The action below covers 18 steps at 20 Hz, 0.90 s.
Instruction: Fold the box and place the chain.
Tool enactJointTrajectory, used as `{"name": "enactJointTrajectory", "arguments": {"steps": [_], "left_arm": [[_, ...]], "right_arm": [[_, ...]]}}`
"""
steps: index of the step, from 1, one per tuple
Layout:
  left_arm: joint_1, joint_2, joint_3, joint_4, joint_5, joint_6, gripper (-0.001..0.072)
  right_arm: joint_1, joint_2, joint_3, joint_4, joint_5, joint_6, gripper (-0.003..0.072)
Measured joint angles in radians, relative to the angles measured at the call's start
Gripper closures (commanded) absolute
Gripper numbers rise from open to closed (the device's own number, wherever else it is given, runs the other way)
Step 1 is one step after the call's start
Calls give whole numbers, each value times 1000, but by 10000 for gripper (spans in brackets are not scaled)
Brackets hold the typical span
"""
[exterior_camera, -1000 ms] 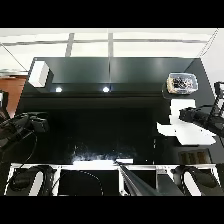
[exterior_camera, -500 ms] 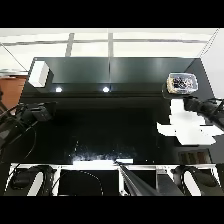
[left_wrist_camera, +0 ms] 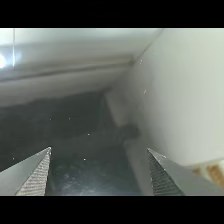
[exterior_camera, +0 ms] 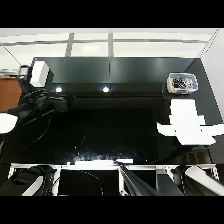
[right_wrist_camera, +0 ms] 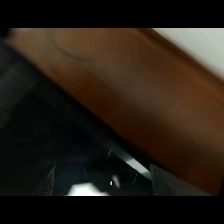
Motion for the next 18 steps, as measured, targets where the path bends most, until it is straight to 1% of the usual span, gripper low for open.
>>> {"name": "enactJointTrajectory", "arguments": {"steps": [2,4,6,8,10,12,15,18], "left_arm": [[-26,-63,48,80,-17,-76,14],[-40,-113,82,128,-29,-134,14],[-47,-139,100,144,-31,-166,14],[-52,-153,109,149,-40,-182,14],[-54,-159,114,153,-47,-194,14],[-55,-163,117,153,-59,-200,14],[-56,-166,119,155,-75,-204,15],[-56,-167,119,154,-102,-206,14]], "right_arm": [[-132,-122,94,126,131,-138,3],[-233,-240,177,293,279,-293,4],[-289,-349,250,443,415,-399,4],[-302,-449,315,519,544,-460,4],[-285,-529,367,546,645,-496,4],[-254,-584,399,547,708,-519,4],[-200,-635,421,500,778,-533,4],[-153,-655,430,454,826,-532,4]]}}
